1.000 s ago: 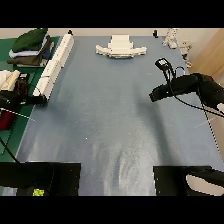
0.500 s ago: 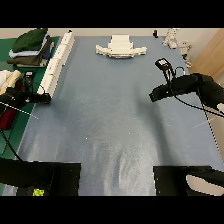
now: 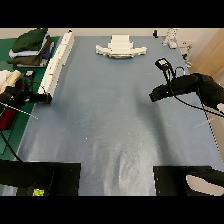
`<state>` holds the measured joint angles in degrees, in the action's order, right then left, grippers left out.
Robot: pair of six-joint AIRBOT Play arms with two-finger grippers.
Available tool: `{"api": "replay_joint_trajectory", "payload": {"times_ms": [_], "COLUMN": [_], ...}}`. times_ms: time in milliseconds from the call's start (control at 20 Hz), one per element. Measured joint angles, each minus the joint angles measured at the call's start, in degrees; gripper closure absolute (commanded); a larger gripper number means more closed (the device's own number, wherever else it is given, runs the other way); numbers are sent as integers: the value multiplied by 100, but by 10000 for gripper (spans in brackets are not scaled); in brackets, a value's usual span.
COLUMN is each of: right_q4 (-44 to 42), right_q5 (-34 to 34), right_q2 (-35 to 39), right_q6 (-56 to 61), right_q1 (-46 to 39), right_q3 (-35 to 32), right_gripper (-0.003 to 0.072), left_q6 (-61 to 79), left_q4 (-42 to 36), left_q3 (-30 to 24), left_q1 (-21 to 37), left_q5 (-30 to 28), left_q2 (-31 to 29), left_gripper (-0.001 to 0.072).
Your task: Fold the box.
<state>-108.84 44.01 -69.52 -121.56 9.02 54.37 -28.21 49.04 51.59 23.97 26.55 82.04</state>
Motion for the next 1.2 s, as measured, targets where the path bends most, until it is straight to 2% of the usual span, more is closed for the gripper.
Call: {"api": "replay_joint_trajectory", "payload": {"times_ms": [150,400,600,650,750,800,900,1000,1200], "right_q4": [2,2,2,2,0,2,2,2,2], "right_q5": [0,0,0,0,0,0,0,0,0], "right_q2": [0,0,0,0,0,0,0,0,0], "right_q6": [0,0,0,0,0,0,2,0,0], "right_q1": [0,0,0,0,0,0,0,0,0], "right_q3": [-2,-2,-2,-2,-2,-2,-2,-2,-2], "right_gripper": [681,681,681,681,681,681,681,681,681], "left_q6": [-289,-872,-1078,-1104,-1209,-1276,-1381,-1453,-1679], "left_q4": [435,1375,1458,1403,1204,1128,955,883,791], "left_q3": [4,20,20,20,20,20,20,20,20], "left_q1": [118,221,-50,-219,-664,-925,-1528,-2142,-3206], "left_q5": [485,1526,2361,2559,2907,3021,3180,3204,3161], "left_q2": [-483,-1700,-2516,-2656,-2833,-2885,-2944,-2957,-2844], "left_gripper": [6,6,8,27,285,362,377,695,696]}}
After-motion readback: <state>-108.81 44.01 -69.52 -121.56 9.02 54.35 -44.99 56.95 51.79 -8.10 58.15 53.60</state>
